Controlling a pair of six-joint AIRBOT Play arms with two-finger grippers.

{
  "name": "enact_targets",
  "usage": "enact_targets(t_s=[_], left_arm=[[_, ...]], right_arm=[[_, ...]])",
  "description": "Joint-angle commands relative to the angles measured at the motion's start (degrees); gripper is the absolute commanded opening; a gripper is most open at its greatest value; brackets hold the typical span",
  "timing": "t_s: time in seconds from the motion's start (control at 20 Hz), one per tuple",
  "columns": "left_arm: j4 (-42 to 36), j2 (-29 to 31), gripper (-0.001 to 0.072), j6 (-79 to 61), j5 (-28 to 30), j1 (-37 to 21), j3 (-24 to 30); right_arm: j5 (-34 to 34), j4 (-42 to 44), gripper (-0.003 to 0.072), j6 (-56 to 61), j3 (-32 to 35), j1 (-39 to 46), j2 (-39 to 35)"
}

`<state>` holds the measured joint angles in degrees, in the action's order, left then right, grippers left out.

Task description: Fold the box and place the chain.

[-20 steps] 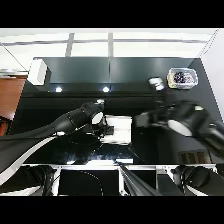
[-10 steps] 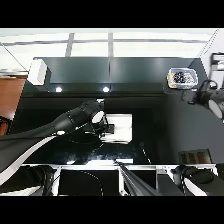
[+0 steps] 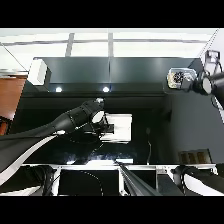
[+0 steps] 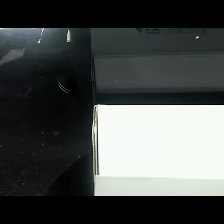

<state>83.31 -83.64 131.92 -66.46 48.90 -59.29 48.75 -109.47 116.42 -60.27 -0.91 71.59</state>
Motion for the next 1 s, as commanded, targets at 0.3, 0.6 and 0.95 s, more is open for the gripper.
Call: enact_targets(t_s=[0.3, 0.6, 0.95], left_arm=[[-0.02, -0.22, 0.0028, -0.09, 0.02, -0.04, -0.07], [-0.04, -0.22, 0.0028, -0.09, -0.04, -0.04, -0.07], [-0.02, -0.22, 0.0029, -0.09, -0.04, -0.04, -0.07]], right_arm=[[5.95, 12.63, 0.0540, -4.59, -30.60, 7.17, 28.87], [3.96, 13.66, 0.0499, -4.59, -36.96, 7.32, 36.68], [4.63, 14.60, 0.0499, -4.61, -36.96, 7.34, 39.19]])
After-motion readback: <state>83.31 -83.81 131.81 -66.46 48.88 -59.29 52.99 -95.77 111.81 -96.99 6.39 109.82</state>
